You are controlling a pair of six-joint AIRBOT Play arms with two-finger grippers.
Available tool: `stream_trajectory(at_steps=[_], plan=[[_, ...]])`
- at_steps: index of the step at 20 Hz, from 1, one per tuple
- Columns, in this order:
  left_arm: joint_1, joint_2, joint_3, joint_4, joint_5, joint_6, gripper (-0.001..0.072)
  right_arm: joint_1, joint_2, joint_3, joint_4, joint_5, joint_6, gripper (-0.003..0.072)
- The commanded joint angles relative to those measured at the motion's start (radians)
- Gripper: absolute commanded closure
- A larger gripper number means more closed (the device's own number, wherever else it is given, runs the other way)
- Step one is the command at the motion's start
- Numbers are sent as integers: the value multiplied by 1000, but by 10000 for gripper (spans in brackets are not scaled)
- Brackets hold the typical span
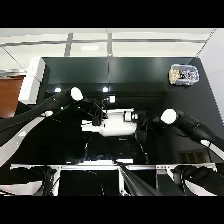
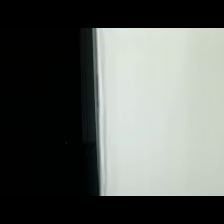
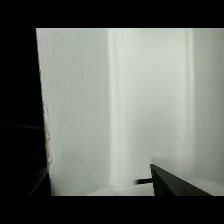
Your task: Fold the box and place the chain.
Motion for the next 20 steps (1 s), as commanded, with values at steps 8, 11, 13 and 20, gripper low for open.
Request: stream_trajectory(at_steps=[8,11,13,20], plan=[[-3,0,1,-1,-14,0,685,-113,51,5,79,14,-12,4],[-5,0,1,-2,-29,0,685,-112,51,5,83,14,-119,5],[-5,0,1,-1,-29,0,685,-114,51,5,103,-3,-180,5],[-5,0,1,-1,-28,1,685,-163,34,7,216,32,-249,6]])
